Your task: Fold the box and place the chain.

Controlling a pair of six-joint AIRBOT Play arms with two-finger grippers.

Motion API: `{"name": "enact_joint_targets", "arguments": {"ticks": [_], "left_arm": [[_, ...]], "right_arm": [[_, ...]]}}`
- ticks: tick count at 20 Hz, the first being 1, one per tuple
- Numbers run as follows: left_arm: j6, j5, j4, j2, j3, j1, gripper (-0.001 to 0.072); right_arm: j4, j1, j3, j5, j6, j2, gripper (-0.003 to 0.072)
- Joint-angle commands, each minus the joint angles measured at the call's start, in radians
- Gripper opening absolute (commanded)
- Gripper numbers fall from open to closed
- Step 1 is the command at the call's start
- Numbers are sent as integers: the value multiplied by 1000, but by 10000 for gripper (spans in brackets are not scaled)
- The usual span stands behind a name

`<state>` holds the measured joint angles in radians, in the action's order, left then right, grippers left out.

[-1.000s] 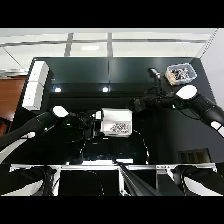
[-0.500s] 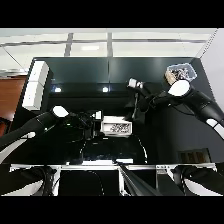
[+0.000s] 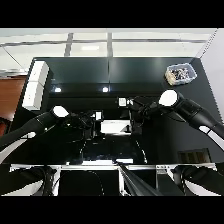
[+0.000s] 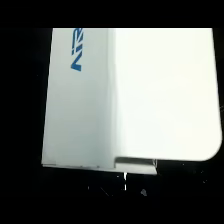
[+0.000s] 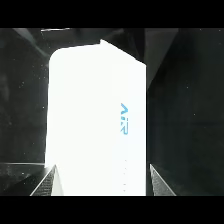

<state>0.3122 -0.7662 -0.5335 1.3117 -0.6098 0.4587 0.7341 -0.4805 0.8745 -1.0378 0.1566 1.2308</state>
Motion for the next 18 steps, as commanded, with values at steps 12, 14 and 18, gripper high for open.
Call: {"name": "enact_joint_targets", "arguments": {"ticks": [12, 14, 18], "left_arm": [[1, 0, -1, 1, -1, 1, 443], [1, 0, -1, 1, -1, 1, 443], [1, 0, -1, 1, -1, 1, 443]], "right_arm": [[50, -8, -26, 39, 129, -2, 238], [53, -8, -26, 38, 130, -1, 236], [84, -8, -26, 35, 160, -1, 235]]}}
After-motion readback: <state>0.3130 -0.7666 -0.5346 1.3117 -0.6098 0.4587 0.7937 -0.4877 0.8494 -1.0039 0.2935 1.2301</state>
